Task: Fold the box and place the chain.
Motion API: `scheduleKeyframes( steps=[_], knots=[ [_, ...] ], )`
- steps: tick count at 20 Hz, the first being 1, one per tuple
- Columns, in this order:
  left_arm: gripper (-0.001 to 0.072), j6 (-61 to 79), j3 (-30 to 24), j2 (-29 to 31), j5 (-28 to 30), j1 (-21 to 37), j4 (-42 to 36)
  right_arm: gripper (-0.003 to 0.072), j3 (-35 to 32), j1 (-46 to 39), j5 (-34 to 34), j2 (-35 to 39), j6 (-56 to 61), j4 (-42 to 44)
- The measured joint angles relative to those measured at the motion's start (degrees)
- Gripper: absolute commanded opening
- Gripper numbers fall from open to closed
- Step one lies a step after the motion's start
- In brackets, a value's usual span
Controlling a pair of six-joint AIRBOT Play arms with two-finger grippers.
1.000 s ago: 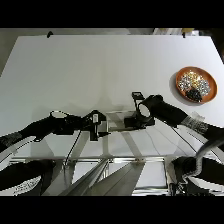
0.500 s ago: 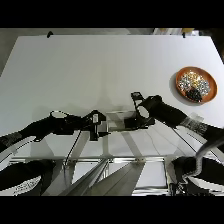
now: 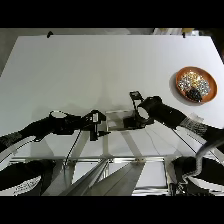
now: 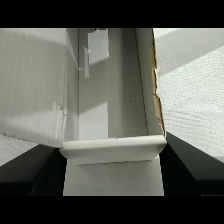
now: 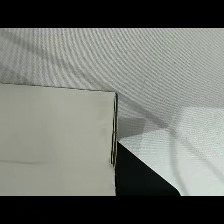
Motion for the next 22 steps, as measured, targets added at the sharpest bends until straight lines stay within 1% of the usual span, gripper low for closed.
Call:
scheduleKeyframes(
  steps=[1, 2, 3, 4, 5, 6, 9, 12, 13, 14, 15, 18, 20, 22],
  knots=[
    [0.0203, 0.1, 0.0, 0.0, 0.0, 0.0, 0.1, 0.0309, 0.0, 0.1, -0.6, 0.3, -0.4, 0.0],
    [0.0203, 0.1, 0.0, 0.0, 0.0, 0.0, 0.0, 0.0356, 0.0, 0.1, -0.7, 0.8, -1.2, -0.5],
    [0.0203, 0.0, 0.0, 0.0, -0.1, -0.1, 0.1, 0.0364, 0.1, 0.2, -2.4, 1.6, -2.0, 0.0],
    [0.0203, 0.2, 0.0, 0.0, -0.2, 0.0, 0.1, 0.0382, 0.1, 0.2, -0.9, 2.7, -3.0, 0.5],
    [0.0203, 0.2, 0.0, 0.0, -0.3, -0.1, 0.1, 0.0467, 0.0, 0.2, 0.3, 4.1, -4.3, 0.3],
    [0.0203, 0.2, 0.0, 0.0, -0.2, -0.1, 0.1, 0.0501, 0.1, 0.0, 0.8, 5.9, -5.9, 0.3],
    [0.0203, 0.1, 0.0, 0.0, -0.2, -0.1, 0.1, 0.0501, 1.3, -2.0, 6.0, 11.4, -11.5, 0.3],
    [0.0203, 0.1, 0.0, 0.0, -0.2, -0.1, 0.1, 0.0496, 5.2, -7.6, 13.3, 15.7, -18.2, -0.3],
    [0.0203, 0.1, 0.0, 0.0, -0.2, -0.1, 0.1, 0.0471, 6.8, -10.2, 15.0, 16.5, -20.1, -1.0],
    [0.0203, 0.1, 0.0, 0.0, -0.2, -0.1, 0.1, 0.0429, 8.6, -13.3, 16.0, 17.2, -22.1, -2.0],
    [0.0203, 0.1, 0.0, 0.0, -0.2, -0.1, 0.1, 0.0404, 10.2, -16.6, 16.2, 17.4, -23.9, -2.7],
    [0.0203, 0.1, 0.0, 0.0, -0.3, -0.1, 0.1, 0.0392, 14.8, -27.7, 15.9, 16.1, -29.7, -4.4],
    [0.0203, 0.1, 0.0, 0.0, -0.3, -0.1, 0.1, 0.0283, 17.2, -35.4, 14.1, 13.6, -32.4, -5.8],
    [0.0203, 0.1, 0.0, 0.0, -0.3, -0.1, 0.1, 0.0269, 18.8, -43.0, 11.5, 10.3, -33.9, -6.8]
  ],
)
